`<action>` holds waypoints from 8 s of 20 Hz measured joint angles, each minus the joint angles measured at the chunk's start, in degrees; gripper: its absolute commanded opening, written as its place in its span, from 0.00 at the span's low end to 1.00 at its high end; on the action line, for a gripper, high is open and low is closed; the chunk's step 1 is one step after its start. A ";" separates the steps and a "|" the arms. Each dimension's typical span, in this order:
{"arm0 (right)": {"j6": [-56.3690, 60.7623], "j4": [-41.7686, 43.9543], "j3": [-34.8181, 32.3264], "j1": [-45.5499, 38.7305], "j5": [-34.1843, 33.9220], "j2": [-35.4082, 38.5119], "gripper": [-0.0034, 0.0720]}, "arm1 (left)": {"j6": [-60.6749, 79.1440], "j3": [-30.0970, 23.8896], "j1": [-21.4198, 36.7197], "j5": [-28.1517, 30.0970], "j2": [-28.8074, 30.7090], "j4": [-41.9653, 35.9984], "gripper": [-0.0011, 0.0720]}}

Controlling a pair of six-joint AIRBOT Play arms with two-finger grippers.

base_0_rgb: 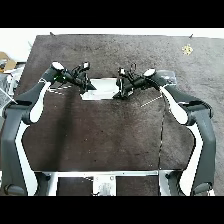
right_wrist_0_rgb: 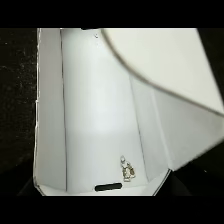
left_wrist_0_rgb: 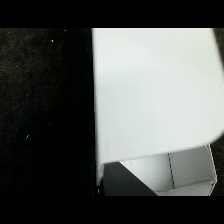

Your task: Fold the box and place the chain.

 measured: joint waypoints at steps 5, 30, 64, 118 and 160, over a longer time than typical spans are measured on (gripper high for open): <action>-0.61 0.31 0.22 0.28 -0.04 -0.42 0.87 | 0.00 0.00 0.00 -0.02 0.00 -0.02 0.03; 0.90 -2.08 0.98 1.07 -1.33 -2.16 0.47 | 0.00 0.00 0.00 0.02 0.00 0.00 0.03; 1.18 -2.43 0.98 1.14 -2.16 -2.29 0.47 | -21.24 3.45 4.28 -18.12 5.49 -6.71 0.04; 1.16 -2.47 0.94 1.11 -2.10 -2.29 0.47 | -30.77 4.48 1.40 3.15 5.42 -0.98 0.03; 1.18 -2.45 0.96 1.11 -2.08 -2.29 0.47 | -9.33 -5.92 -4.79 1.60 7.65 16.39 0.17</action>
